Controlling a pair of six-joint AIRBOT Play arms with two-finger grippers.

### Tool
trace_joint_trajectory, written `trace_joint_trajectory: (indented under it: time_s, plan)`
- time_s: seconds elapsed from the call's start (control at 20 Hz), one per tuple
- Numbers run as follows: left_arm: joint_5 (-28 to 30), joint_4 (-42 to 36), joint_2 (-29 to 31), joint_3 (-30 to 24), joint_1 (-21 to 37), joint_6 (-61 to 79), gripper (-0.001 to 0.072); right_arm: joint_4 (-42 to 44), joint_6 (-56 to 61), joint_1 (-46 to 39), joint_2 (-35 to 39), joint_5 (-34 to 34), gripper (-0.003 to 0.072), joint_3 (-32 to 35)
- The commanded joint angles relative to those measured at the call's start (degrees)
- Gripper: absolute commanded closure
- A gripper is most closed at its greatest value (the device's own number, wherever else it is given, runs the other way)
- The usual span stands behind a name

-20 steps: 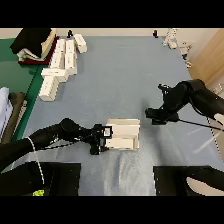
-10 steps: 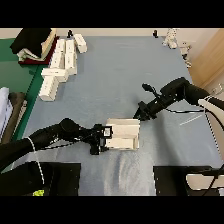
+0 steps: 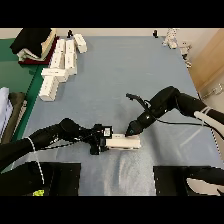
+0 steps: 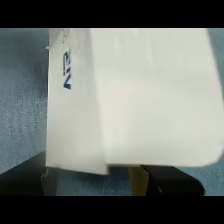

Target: Fold the box.

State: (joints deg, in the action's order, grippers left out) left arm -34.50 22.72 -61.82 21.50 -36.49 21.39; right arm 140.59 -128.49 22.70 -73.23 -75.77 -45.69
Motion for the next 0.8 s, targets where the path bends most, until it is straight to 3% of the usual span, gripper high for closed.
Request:
trace_joint_trajectory:
  time_s: [0.0,0.3,0.45,0.5,0.55,0.65,0.7,0.75]
  plan:
    - [0.0,0.0,0.0,0.0,0.0,0.0,0.0301,-1.2,-5.6,5.9,9.2,14.7,0.0683,7.5]
    - [0.0,0.0,0.0,0.0,0.0,0.0,0.0300,-1.8,-9.7,16.5,21.2,36.5,0.0683,16.1]
    - [0.0,0.0,0.0,0.0,0.0,0.0,0.0300,-4.4,-14.1,21.1,24.5,42.2,0.0673,17.9]
    - [0.0,0.0,0.0,0.0,0.0,0.0,0.0300,-6.2,-15.0,22.1,25.1,42.2,0.0614,17.9]
    - [0.0,0.0,0.0,0.0,0.0,0.0,0.0300,-8.2,-16.0,23.2,25.5,42.1,0.0501,17.9]
    - [0.0,0.0,0.0,0.0,0.0,0.0,0.0300,-12.0,-18.1,25.6,25.4,42.0,0.0434,17.9]
    - [0.0,0.0,0.0,0.0,0.0,0.0,0.0300,-14.1,-18.9,26.6,25.3,42.0,0.0260,17.9]
    - [0.0,0.0,0.0,0.0,0.0,0.0,0.0300,-15.8,-20.4,27.5,25.1,42.1,0.0134,17.9]
